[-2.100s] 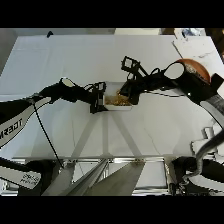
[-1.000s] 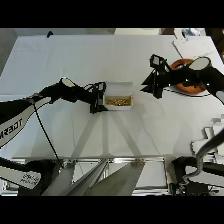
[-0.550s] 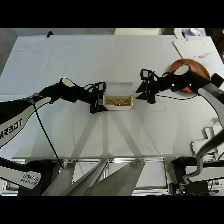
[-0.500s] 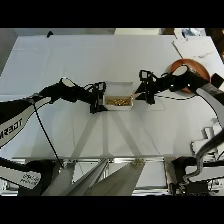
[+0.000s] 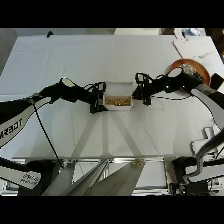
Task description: Fold the box and place the chain.
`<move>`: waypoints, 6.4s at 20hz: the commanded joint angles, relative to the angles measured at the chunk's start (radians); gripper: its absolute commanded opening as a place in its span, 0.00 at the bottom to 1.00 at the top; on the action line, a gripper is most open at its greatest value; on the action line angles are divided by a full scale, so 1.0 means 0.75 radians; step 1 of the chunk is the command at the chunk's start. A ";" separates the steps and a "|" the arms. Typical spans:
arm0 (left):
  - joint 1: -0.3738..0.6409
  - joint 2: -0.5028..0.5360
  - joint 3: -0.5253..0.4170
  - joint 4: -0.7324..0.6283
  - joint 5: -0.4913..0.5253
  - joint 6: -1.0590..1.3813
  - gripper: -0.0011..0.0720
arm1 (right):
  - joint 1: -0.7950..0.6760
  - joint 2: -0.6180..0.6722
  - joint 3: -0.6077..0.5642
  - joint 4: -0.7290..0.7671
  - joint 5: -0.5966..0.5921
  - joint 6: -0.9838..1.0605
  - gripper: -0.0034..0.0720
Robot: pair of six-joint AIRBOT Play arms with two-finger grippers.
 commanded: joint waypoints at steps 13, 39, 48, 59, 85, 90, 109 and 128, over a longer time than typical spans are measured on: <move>-0.001 -0.001 0.001 -0.001 0.001 -0.001 0.22 | 0.029 0.259 -0.001 -0.090 0.139 0.155 0.07; -0.001 -0.001 0.001 -0.001 0.000 -0.001 0.22 | 0.164 -0.315 0.956 -0.198 0.435 1.597 0.36; -0.001 -0.001 0.001 -0.001 0.000 -0.001 0.22 | 0.246 -0.356 0.956 -0.207 0.601 1.455 0.44; -0.001 -0.001 0.001 -0.001 0.001 -0.001 0.22 | 0.353 -0.086 0.601 -0.326 0.335 1.248 0.58; -0.001 -0.001 0.001 -0.001 0.001 -0.001 0.22 | 0.593 0.363 -0.101 -0.519 -0.412 1.000 0.67; -0.001 -0.001 0.001 -0.001 0.001 -0.001 0.22 | 0.598 0.366 -0.117 -0.575 -0.594 1.002 0.67; -0.001 -0.001 0.001 -0.001 0.001 -0.001 0.22 | 0.601 0.368 -0.117 -0.606 -0.515 1.002 0.42; -0.001 -0.001 0.001 -0.001 0.000 -0.001 0.22 | 0.700 0.346 -0.117 -0.616 -0.581 1.134 0.27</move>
